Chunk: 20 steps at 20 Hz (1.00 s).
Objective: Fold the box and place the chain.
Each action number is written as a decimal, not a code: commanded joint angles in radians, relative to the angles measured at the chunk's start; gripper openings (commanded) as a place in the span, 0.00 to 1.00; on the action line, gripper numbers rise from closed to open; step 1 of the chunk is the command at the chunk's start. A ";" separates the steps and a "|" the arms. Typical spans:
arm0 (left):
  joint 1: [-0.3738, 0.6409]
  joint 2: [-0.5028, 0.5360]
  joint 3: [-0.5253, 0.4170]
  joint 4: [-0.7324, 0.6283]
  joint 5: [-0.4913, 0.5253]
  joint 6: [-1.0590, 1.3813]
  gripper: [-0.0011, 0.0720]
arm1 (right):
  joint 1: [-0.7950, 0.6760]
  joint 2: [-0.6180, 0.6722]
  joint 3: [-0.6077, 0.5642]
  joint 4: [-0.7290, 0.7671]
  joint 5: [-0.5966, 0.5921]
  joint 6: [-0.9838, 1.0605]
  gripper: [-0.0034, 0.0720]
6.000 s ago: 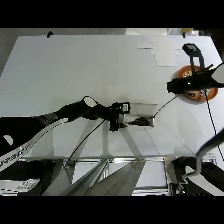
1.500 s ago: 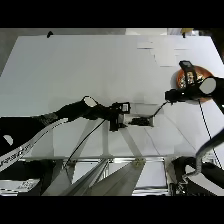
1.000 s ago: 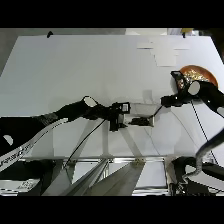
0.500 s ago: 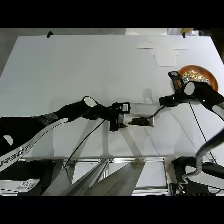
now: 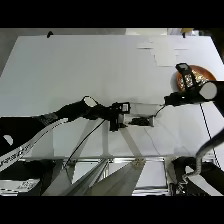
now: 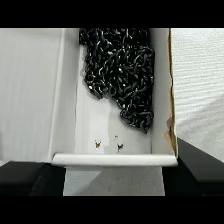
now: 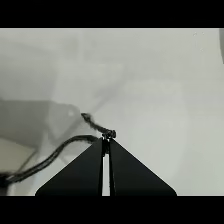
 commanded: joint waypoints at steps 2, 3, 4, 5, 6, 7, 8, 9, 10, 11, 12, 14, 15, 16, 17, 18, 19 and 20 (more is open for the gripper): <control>0.000 0.000 0.000 0.000 -0.006 0.000 0.47 | 0.001 0.227 0.000 0.109 0.143 -0.007 0.07; 0.000 0.000 0.000 0.000 -0.007 0.000 0.47 | 0.001 0.267 0.000 0.142 0.163 -0.016 0.07; 0.000 0.000 0.000 0.000 -0.007 0.000 0.47 | 0.001 0.299 0.000 0.182 0.180 -0.030 0.07; 0.000 0.000 0.000 0.000 -0.007 0.000 0.47 | 0.001 0.327 0.000 0.232 0.200 -0.034 0.07; 0.000 0.000 0.000 0.000 -0.007 0.000 0.47 | 0.001 0.347 0.000 0.294 0.222 -0.064 0.07; 0.000 0.000 0.000 0.000 -0.007 0.000 0.47 | 0.001 0.357 0.000 0.359 0.246 -0.097 0.07; 0.000 0.000 0.000 0.000 -0.007 0.000 0.47 | 0.001 0.360 0.000 0.423 0.265 -0.131 0.07; 0.000 0.000 0.000 0.000 -0.007 0.000 0.47 | 0.007 0.360 0.000 0.465 0.267 -0.155 0.07; 0.000 0.000 0.000 0.000 -0.007 0.000 0.47 | 0.022 0.360 0.000 0.483 0.257 -0.164 0.07; 0.000 0.000 0.000 0.000 -0.007 0.000 0.47 | 0.039 0.359 0.000 0.483 0.245 -0.164 0.07; 0.000 0.000 0.000 0.000 -0.007 0.000 0.47 | 0.057 0.357 0.000 0.483 0.238 -0.164 0.07; 0.000 0.000 0.000 0.000 -0.007 0.000 0.47 | 0.091 0.349 -0.005 0.483 0.212 -0.174 0.07; 0.000 0.000 0.000 0.000 -0.007 0.000 0.47 | 0.108 0.343 -0.013 0.483 0.188 -0.191 0.07; 0.000 0.000 0.000 0.000 -0.007 0.000 0.47 | 0.124 0.335 -0.027 0.483 0.161 -0.211 0.07; 0.000 0.000 0.000 0.000 -0.007 0.000 0.47 | 0.135 0.324 -0.042 0.482 0.151 -0.235 0.07; 0.000 0.000 0.000 0.000 -0.007 0.000 0.47 | 0.144 0.310 -0.059 0.479 0.152 -0.256 0.07; 0.000 0.000 0.000 0.000 -0.007 0.000 0.47 | 0.151 0.294 -0.079 0.477 0.150 -0.268 0.07; 0.000 0.000 0.000 0.000 -0.007 0.000 0.47 | 0.156 0.277 -0.099 0.477 0.144 -0.283 0.07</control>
